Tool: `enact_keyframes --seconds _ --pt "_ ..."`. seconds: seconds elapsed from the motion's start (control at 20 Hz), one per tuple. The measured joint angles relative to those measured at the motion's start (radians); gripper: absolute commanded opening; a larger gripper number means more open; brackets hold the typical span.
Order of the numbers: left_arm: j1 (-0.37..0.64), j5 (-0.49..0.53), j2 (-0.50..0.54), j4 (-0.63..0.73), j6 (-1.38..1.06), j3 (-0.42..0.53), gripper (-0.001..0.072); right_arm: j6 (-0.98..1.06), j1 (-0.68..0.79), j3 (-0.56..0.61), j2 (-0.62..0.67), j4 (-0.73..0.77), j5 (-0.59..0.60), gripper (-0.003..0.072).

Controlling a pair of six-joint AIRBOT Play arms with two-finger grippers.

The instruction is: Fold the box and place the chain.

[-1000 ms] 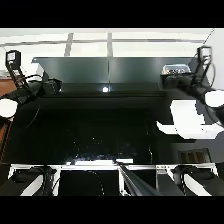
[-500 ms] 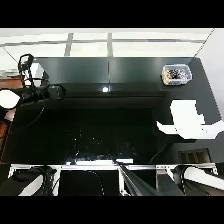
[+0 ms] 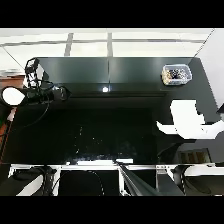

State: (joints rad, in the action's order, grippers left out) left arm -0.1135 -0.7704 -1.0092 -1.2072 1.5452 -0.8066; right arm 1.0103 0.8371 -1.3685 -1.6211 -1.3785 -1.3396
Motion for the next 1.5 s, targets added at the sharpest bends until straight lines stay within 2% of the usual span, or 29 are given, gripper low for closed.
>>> enact_keyframes --seconds 0.05,0.1,0.15,0.25,0.35,0.4,0.45,0.5,0.55,0.75,0.95,1.15,1.35,1.5 --pt "0.0 0.0 -0.008 0.008 0.0 0.0 0.0712 0.003 0.005 0.003 -0.008 -0.004 -0.032 0.0648" --pt "0.0 -0.002 -0.017 0.017 0.0 0.0 0.0712 0.008 0.007 0.008 -0.014 -0.011 -0.057 0.0501" --pt "0.0 -0.007 -0.026 0.025 0.001 0.0 0.0712 0.013 0.009 0.013 -0.018 -0.013 -0.082 0.0486" --pt "0.0 -0.027 -0.039 0.033 0.002 0.0 0.0712 0.019 0.007 0.029 -0.021 -0.019 -0.111 0.0369" --pt "0.0 -0.044 -0.047 0.037 0.002 0.0 0.0713 0.023 -0.003 0.046 -0.016 -0.036 -0.131 0.0367" --pt "0.0 -0.053 -0.049 0.04 0.002 0.0 0.0712 0.025 -0.008 0.054 -0.011 -0.039 -0.138 0.0311" --pt "0.0 -0.054 -0.05 0.042 0.002 0.0 0.0712 0.027 -0.015 0.062 -0.002 -0.044 -0.142 0.015" --pt "0.0 -0.061 -0.051 0.042 0.001 0.0 0.0712 0.031 -0.02 0.068 0.011 -0.046 -0.148 0.0033" --pt "0.0 -0.064 -0.053 0.042 0.0 0.0 0.0712 0.034 -0.026 0.077 0.03 -0.052 -0.15 0.001" --pt "0.0 -0.079 -0.053 0.045 0.0 0.0 0.0712 0.031 -0.048 0.142 0.16 0.002 -0.128 0.0009" --pt "0.0 -0.097 -0.054 0.045 0.0 0.0 0.0712 -0.009 -0.108 0.268 0.359 0.254 -0.034 0.0009" --pt "-0.019 -0.101 -0.054 0.092 -0.039 0.0 0.0712 -0.013 -0.263 0.438 0.563 0.415 0.072 0.0009" --pt "-0.079 -0.076 -0.073 0.175 -0.141 0.0 0.0711 0.0 -0.51 0.659 0.711 0.628 0.288 0.0009" --pt "-0.105 -0.052 -0.132 0.254 -0.208 -0.001 0.0711 0.005 -0.755 0.816 0.753 0.799 0.543 0.001"
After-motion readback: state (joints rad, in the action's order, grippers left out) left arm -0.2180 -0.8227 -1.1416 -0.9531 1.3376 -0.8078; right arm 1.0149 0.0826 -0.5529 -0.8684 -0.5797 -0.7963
